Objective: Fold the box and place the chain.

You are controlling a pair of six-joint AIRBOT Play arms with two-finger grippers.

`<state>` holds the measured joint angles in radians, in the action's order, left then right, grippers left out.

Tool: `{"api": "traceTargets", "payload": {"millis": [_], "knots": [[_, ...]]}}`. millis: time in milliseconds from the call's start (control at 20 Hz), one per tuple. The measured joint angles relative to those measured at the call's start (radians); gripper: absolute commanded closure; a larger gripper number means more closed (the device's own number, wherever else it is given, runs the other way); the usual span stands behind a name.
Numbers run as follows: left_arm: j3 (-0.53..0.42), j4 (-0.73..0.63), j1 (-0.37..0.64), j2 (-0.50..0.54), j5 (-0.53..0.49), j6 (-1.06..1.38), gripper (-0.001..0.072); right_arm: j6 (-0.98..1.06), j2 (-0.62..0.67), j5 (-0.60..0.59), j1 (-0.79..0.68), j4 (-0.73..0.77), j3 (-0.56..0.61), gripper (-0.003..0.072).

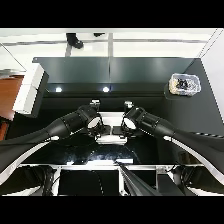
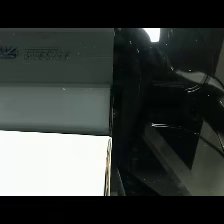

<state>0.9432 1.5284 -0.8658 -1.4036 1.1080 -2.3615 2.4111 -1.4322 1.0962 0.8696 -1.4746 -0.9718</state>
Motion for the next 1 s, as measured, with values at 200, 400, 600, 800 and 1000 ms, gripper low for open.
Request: {"api": "traceTargets", "payload": {"millis": [200, 400, 600, 800, 1000], "knots": [[0.0, 0.0, 0.0, 0.0, 0.0, 0.0, 0.0677, 0.001, 0.0, -0.002, 0.0, 0.006, 0.0, 0.066], [0.0, 0.0, 0.0, 0.0, 0.0, 0.001, 0.0677, 0.001, 0.0, -0.002, 0.002, 0.007, 0.0, 0.0659], [0.0, 0.0, 0.0, 0.0, 0.0, 0.001, 0.0677, -0.002, 0.0, -0.002, 0.002, 0.011, 0.0, 0.044], [0.0, 0.0, 0.0, 0.0, 0.0, 0.002, 0.0677, -0.003, 0.008, 0.053, -0.004, -0.005, 0.0, 0.0318], [0.0, 0.0, 0.0, 0.0, 0.0, 0.002, 0.0677, -0.007, 0.013, 0.074, 0.003, -0.017, 0.0, 0.0319]]}}
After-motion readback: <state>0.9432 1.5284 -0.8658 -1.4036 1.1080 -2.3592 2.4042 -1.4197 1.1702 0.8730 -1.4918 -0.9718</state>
